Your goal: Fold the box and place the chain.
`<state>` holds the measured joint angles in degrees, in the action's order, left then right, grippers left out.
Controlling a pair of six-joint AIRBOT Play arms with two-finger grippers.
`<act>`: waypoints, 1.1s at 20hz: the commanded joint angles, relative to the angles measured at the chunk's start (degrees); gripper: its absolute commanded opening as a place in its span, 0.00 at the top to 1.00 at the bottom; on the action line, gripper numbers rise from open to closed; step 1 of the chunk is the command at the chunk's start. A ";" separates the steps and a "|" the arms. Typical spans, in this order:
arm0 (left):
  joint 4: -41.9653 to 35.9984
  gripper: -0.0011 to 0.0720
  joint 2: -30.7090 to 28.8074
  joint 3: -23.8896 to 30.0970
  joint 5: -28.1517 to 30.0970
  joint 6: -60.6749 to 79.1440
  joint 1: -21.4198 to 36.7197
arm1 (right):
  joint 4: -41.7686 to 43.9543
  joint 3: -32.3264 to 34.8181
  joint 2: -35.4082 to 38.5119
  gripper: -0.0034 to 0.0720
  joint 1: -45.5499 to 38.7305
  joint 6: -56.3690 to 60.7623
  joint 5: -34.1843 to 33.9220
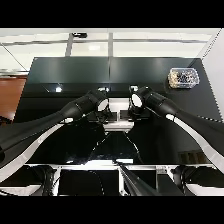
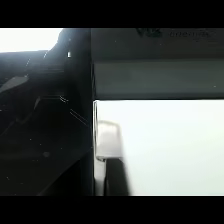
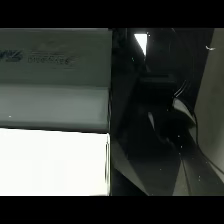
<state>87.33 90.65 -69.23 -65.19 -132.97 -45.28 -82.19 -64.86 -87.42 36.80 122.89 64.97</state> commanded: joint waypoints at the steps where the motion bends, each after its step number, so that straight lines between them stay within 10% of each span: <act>1: 0.02 0.95 0.02 0.00 -0.02 0.09 0.07 | 0.07 -0.07 0.83 0.76 -0.02 -0.44 -1.33; 2: 0.02 0.95 0.02 0.00 -0.04 0.11 0.04 | 0.48 -0.24 1.51 0.42 -0.15 -0.57 -1.68; 3: 0.02 0.95 0.02 0.00 -0.15 0.11 0.07 | 2.21 -0.76 2.08 0.38 -0.44 -3.28 -1.42; 12: 0.24 0.95 0.02 0.00 -1.49 0.11 0.07 | -1.55 -5.60 19.47 0.38 -10.78 -25.99 7.78; 17: 0.26 0.95 0.02 0.00 -1.29 0.11 0.07 | -21.99 -4.98 17.92 0.37 -29.11 -20.13 -5.01; 19: 0.26 0.95 0.02 0.00 -1.29 0.11 0.07 | -16.33 -5.01 13.64 0.37 -37.88 -20.00 -12.52; 20: 0.24 0.95 0.02 0.00 -1.29 0.11 0.07 | -8.37 -5.01 10.95 0.03 -41.79 -20.44 -16.98; 22: 0.26 0.95 0.02 0.00 -1.33 0.11 0.07 | 6.95 -5.60 5.66 0.01 -46.77 -25.09 -23.28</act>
<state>87.57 90.65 -69.23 -66.50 -132.86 -45.28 -90.37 -70.02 -76.20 -1.34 101.06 52.93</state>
